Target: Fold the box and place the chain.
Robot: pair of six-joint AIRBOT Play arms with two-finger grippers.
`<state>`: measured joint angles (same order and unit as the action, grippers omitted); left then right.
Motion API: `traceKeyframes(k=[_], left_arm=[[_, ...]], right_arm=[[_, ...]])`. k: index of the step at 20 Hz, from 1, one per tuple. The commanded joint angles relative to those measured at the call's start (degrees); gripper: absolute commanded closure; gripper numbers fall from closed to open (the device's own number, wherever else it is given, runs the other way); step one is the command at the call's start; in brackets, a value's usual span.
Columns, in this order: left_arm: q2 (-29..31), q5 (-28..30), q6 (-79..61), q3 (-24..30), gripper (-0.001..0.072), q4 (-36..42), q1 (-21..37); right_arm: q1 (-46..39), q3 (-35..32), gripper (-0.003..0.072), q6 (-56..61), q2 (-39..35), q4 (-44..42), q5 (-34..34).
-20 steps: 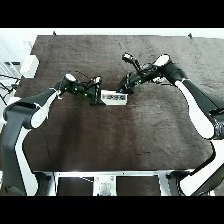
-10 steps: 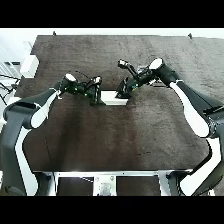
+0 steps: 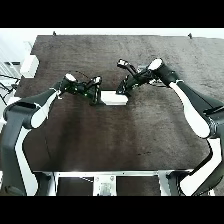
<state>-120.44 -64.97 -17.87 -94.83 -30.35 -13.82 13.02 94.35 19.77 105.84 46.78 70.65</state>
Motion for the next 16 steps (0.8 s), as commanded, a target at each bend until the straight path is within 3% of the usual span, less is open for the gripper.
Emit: traceKeyframes(k=[1, 5, 16], left_arm=[[0.0, 0.0, 0.0, 0.0, 0.029, 0.0, 0.0], [0.0, 0.0, 0.0, 0.0, 0.029, 0.0, 0.0], [0.0, 0.0, 0.0, 0.0, 0.029, 0.0, 0.0]], right_arm=[[-1.6, -2.1, 0.0526, -3.4, -3.2, -2.8, 0.3], [-3.0, -9.2, 0.0526, -12.4, -4.9, -13.0, -0.8], [1.3, -15.6, 0.0526, -19.0, -4.2, -7.8, -12.9]])
